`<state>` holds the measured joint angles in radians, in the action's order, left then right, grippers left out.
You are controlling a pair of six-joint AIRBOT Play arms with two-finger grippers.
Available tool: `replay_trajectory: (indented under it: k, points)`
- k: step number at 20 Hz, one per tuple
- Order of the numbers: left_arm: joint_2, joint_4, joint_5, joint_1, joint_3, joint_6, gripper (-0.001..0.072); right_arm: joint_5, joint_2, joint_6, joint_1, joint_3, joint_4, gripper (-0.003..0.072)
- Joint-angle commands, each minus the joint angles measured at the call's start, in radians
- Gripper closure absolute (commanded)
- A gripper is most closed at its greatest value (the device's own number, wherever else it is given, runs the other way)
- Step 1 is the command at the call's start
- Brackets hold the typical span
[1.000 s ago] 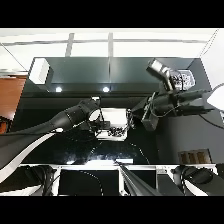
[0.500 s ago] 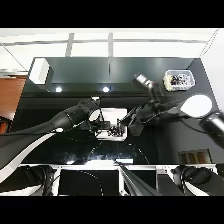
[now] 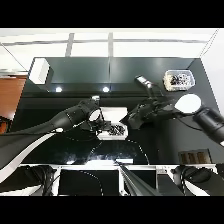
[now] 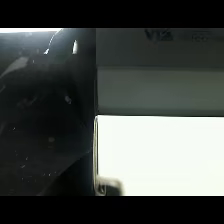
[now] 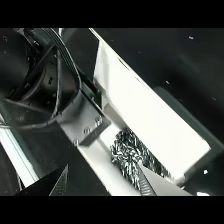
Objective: Fold the box and place the chain.
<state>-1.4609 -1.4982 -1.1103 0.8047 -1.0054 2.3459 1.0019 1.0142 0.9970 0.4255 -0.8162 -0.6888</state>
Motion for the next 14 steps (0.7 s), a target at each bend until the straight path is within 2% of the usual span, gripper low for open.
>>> replay_trajectory:
  k: [1,2,3,4,7,9,12,14]
  points:
    - [0.0,0.011,0.009,0.0,-0.003,0.019,0.0671,0.153,-0.08,0.033,-0.163,-0.016,-0.029,0.018]
    - [0.0,0.014,0.002,0.0,-0.011,0.019,0.0547,0.172,-0.105,0.039,-0.201,-0.016,-0.029,0.018]
    - [0.0,0.013,-0.014,-0.001,-0.025,0.018,0.0308,0.185,-0.122,0.044,-0.228,-0.016,-0.029,0.018]
    - [0.001,0.004,-0.042,-0.003,-0.045,0.012,0.0128,0.196,-0.136,0.047,-0.246,-0.016,-0.03,0.018]
    - [0.056,-0.027,-0.112,-0.024,-0.108,-0.193,0.0112,0.214,-0.147,0.059,-0.257,-0.016,-0.03,0.018]
    - [0.156,-0.039,-0.146,-0.048,-0.113,-0.412,0.0112,0.213,-0.147,0.061,-0.257,-0.016,-0.029,0.018]
    - [0.343,-0.032,-0.195,-0.146,-0.063,-0.747,0.0112,0.211,-0.147,0.061,-0.257,-0.016,-0.03,0.018]
    - [0.463,0.051,-0.132,-0.296,0.026,-0.89,0.0112,0.207,-0.146,0.061,-0.257,-0.016,-0.03,0.018]
